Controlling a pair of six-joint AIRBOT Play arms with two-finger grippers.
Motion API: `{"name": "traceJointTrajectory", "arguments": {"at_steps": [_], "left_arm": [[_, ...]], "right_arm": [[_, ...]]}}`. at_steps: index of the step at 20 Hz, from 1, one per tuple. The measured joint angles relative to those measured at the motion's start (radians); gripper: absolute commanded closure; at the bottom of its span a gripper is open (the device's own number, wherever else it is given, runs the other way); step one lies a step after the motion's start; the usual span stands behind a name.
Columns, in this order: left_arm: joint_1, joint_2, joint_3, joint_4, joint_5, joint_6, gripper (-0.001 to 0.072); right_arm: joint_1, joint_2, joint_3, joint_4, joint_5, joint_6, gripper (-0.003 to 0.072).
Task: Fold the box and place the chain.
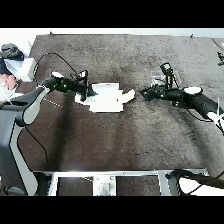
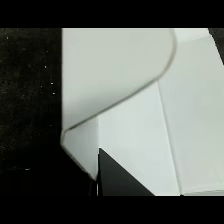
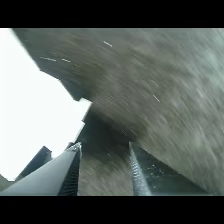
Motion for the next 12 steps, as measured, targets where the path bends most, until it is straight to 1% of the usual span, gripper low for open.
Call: {"name": "traceJointTrajectory", "arguments": {"at_steps": [1,2,4,7,12], "left_arm": [[0.000,0.000,0.000,-0.001,0.002,0.000,0.0698],[0.000,0.000,0.000,-0.001,0.002,0.000,0.0698],[0.000,0.000,0.000,-0.002,0.004,0.001,0.0698],[0.000,0.000,0.000,-0.002,0.005,0.001,0.0698],[0.000,0.000,0.000,-0.003,0.007,0.001,0.0698]], "right_arm": [[0.006,0.001,0.011,0.003,0.034,-0.039,0.0053],[0.018,0.000,0.018,0.003,0.062,-0.074,0.0028],[0.058,-0.001,0.027,-0.016,0.104,-0.143,0.0027],[0.143,-0.009,0.033,-0.077,0.132,-0.243,0.0027],[0.261,-0.074,0.036,-0.148,0.122,-0.382,0.0026]]}}
